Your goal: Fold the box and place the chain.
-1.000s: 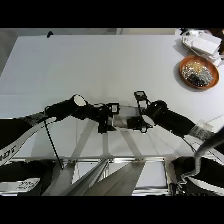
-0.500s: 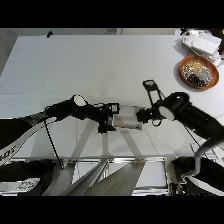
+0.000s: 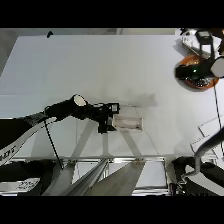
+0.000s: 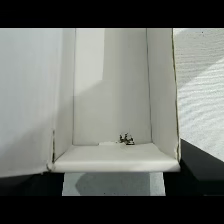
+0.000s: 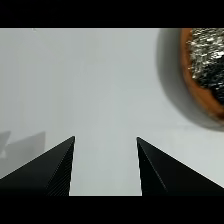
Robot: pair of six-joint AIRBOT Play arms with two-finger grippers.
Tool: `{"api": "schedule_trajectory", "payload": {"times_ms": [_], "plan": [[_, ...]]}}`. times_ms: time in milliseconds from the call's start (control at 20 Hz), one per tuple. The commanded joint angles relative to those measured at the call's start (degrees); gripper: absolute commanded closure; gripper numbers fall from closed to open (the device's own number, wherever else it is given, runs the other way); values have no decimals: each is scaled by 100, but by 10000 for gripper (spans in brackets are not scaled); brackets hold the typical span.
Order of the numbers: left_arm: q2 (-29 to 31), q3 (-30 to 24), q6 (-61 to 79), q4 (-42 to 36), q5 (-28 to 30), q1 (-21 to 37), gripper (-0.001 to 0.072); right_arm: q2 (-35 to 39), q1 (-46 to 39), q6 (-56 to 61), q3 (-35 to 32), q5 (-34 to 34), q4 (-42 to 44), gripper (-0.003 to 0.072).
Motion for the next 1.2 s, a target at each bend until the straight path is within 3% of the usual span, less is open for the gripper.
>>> {"api": "schedule_trajectory", "payload": {"times_ms": [0,150,250,500,900,950,1100,1150], "plan": [[4,7,0,2,0,2,573,-1174,-1423,-577,737,-372,7,294],[4,7,2,2,0,2,573,-2170,-2041,-575,1366,22,103,294],[4,7,0,2,0,2,573,-2559,-2159,-573,1639,-96,210,297],[4,7,2,2,0,2,573,-3119,-2159,-573,1755,-369,186,360],[2,7,0,2,0,2,573,-3344,-2157,-573,1755,-328,313,364],[4,7,0,2,0,2,573,-3344,-2157,-575,1755,-297,313,399],[2,7,0,2,0,2,573,-3344,-2159,-577,1755,-192,308,405],[4,7,0,2,0,2,573,-3351,-2157,-577,1755,-205,310,449]]}}
